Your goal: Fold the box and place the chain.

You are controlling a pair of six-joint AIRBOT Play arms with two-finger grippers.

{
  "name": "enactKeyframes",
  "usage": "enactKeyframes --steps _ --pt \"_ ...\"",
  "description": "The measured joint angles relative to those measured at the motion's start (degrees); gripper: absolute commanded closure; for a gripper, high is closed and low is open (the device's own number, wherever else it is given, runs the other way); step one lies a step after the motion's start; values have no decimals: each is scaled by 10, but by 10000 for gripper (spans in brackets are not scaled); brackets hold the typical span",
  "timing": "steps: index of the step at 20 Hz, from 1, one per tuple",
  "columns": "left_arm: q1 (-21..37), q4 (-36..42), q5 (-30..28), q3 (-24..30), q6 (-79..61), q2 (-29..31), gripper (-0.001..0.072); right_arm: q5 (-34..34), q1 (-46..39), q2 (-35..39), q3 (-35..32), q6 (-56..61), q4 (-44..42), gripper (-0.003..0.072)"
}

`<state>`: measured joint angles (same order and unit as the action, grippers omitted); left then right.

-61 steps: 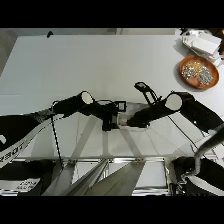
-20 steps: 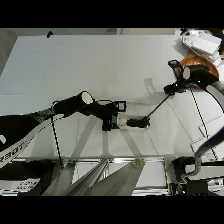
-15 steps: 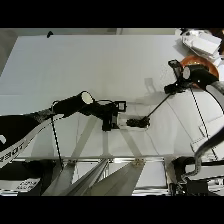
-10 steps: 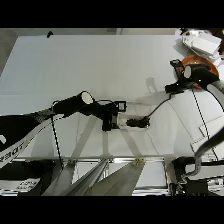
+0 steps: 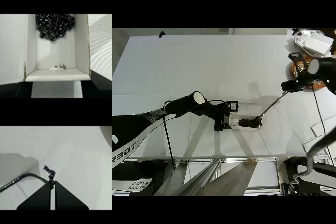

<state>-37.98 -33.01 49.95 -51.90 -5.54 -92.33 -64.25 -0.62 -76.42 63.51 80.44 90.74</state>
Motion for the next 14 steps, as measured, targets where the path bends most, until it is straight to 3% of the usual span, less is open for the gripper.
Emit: enactKeyframes --steps 9,14 --pt "0 0 0 0 0 0 575 -144 0 209 0 -73 -241 675" --pt "0 0 0 0 0 0 575 -188 0 296 0 -99 -365 675"
